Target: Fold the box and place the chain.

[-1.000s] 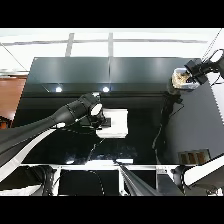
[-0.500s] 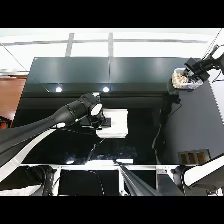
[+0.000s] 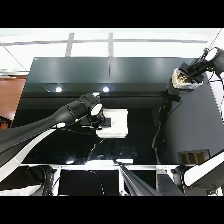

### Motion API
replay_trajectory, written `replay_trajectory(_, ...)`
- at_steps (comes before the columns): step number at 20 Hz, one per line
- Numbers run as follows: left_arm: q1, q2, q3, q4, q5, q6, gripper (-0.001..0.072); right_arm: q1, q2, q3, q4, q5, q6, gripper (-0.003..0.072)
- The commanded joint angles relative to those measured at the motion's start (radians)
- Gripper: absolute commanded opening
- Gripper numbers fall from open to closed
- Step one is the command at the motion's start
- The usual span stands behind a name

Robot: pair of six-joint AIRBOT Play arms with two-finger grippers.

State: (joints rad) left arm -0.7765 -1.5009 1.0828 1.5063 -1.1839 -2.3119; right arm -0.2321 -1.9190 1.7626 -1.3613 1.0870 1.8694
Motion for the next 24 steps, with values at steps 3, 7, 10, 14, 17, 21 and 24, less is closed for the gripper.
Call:
replay_trajectory(3,0.0,0.0,0.001,0.0,0.001,0.0,0.0028,0.002,-0.022,0.002,0.006,-0.008,-0.004,0.0196)
replay_trajectory(7,0.0,0.0,0.001,0.0,0.001,0.0,0.0029,0.002,-0.005,0.018,-0.001,0.013,-0.005,0.0056)
replay_trajectory(10,0.0,0.0,0.0,0.0,0.001,0.0,0.0028,-0.001,0.027,0.02,-0.004,0.013,-0.008,0.0056)
replay_trajectory(14,0.0,0.0,0.0,0.0,0.001,0.0,0.0029,-0.002,0.064,0.02,-0.003,0.011,-0.014,0.0056)
replay_trajectory(17,0.0,0.0,0.0,0.0,0.004,0.0,0.0028,-0.002,0.092,0.02,-0.002,0.01,-0.026,0.0056)
replay_trajectory(21,0.0,0.0,0.0,0.0,0.004,0.0,0.0028,-0.002,0.154,0.032,-0.001,-0.002,-0.077,0.0039)
replay_trajectory(24,0.0,0.0,0.0,0.0,0.005,0.0,0.0028,-0.002,0.237,0.032,-0.001,-0.014,-0.141,0.0014)
